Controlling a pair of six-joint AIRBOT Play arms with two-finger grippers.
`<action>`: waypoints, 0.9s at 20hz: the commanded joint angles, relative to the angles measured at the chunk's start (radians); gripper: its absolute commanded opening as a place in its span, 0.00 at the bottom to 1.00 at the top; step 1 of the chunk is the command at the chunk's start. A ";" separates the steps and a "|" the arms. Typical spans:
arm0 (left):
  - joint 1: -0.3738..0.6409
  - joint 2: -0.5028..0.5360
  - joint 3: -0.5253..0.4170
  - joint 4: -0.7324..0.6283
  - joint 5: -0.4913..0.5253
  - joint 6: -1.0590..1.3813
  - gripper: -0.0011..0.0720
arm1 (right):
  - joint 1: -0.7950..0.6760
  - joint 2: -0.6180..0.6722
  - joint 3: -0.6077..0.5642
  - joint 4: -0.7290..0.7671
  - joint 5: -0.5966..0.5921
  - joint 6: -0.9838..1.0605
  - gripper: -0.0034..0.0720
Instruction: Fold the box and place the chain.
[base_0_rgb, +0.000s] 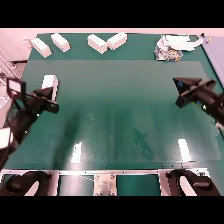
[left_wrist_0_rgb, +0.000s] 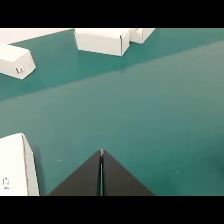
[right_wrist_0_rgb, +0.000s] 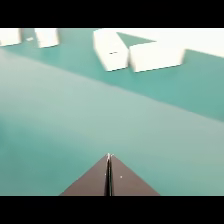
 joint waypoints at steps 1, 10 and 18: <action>-0.183 0.047 -0.133 0.003 0.257 0.009 0.03 | 0.000 0.182 -0.209 -0.001 -0.154 -0.051 0.05; -0.299 0.044 -0.230 -0.001 0.368 -0.021 0.04 | -0.001 0.290 -0.437 -0.001 -0.187 -0.051 0.05; -0.299 0.044 -0.230 -0.001 0.359 -0.020 0.04 | -0.001 0.290 -0.437 0.000 -0.187 -0.050 0.05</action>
